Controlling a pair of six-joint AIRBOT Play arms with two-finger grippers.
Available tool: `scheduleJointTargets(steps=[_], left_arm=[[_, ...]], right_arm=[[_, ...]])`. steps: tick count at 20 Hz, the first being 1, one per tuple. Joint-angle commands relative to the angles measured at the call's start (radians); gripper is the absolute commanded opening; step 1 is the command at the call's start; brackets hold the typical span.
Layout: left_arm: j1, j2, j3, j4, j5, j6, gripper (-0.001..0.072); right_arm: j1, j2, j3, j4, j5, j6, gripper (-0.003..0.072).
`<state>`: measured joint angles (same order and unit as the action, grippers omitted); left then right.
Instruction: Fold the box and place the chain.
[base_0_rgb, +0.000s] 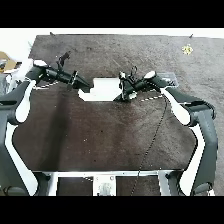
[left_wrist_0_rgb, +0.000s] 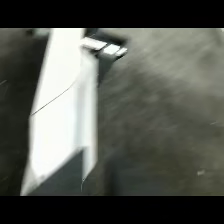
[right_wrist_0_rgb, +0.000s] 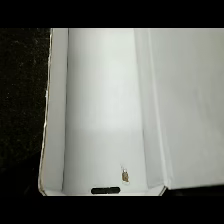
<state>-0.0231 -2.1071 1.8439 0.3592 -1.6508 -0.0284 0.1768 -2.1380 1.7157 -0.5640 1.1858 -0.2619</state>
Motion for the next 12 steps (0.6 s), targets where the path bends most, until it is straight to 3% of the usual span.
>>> scheduleJointTargets(steps=[1, 5, 12], left_arm=[[-0.052, 0.004, 0.000, -0.001, -0.008, -0.045, 0.0009], [-0.101, 0.005, 0.000, -0.002, 0.087, -0.045, 0.0009], [-0.101, 0.005, 0.000, -0.008, 0.346, -0.045, 0.0010]], right_arm=[[0.000, 0.000, 0.000, 0.000, 0.000, 0.001, 0.0446], [0.000, 0.000, 0.000, 0.000, 0.000, 0.001, 0.0446], [0.000, 0.000, 0.000, 0.000, 0.000, 0.001, 0.0446]])
